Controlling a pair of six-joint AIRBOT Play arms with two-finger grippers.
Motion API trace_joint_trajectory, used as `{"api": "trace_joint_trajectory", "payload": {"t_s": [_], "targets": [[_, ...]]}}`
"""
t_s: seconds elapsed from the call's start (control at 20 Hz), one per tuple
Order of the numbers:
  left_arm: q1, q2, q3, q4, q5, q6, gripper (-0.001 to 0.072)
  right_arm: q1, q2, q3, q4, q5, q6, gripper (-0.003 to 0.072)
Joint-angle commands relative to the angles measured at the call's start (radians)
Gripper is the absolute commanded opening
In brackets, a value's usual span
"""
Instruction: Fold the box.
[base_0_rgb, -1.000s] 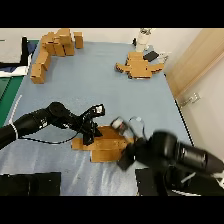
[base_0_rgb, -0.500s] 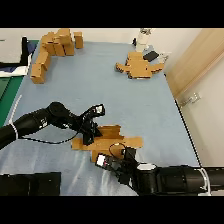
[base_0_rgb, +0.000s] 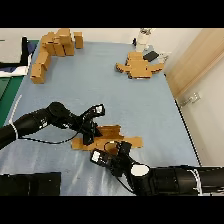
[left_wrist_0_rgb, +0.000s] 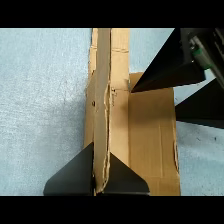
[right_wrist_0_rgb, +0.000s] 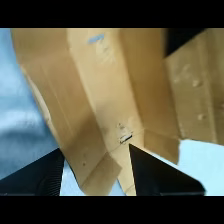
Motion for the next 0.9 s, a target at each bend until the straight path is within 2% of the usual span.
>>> {"api": "trace_joint_trajectory", "payload": {"t_s": [0.0, 0.2, 0.25, 0.45, 0.7, 0.85], "targets": [[0.000, -0.001, 0.000, 0.000, 0.000, 0.000, 0.0011, 0.001, 0.024, 0.010, -0.011, -0.014, 0.058, 0.0580], [0.000, -0.001, 0.000, 0.000, 0.000, 0.000, 0.0011, 0.001, 0.025, 0.010, 0.005, -0.030, 0.045, 0.0600], [0.000, -0.001, 0.000, 0.000, 0.000, 0.000, 0.0011, -0.003, 0.027, 0.010, 0.003, -0.036, 0.040, 0.0719], [0.000, -0.001, 0.000, 0.000, 0.000, 0.000, 0.0011, -0.114, 0.081, -0.006, 0.032, 0.034, -0.024, 0.0719], [0.000, -0.001, 0.000, 0.000, 0.000, 0.000, 0.0011, -0.216, 0.223, -0.106, 0.037, 0.183, -0.207, 0.0719], [0.000, -0.001, 0.000, 0.000, 0.000, 0.000, 0.0012, -0.291, 0.300, -0.165, 0.124, 0.234, -0.294, 0.0719]]}}
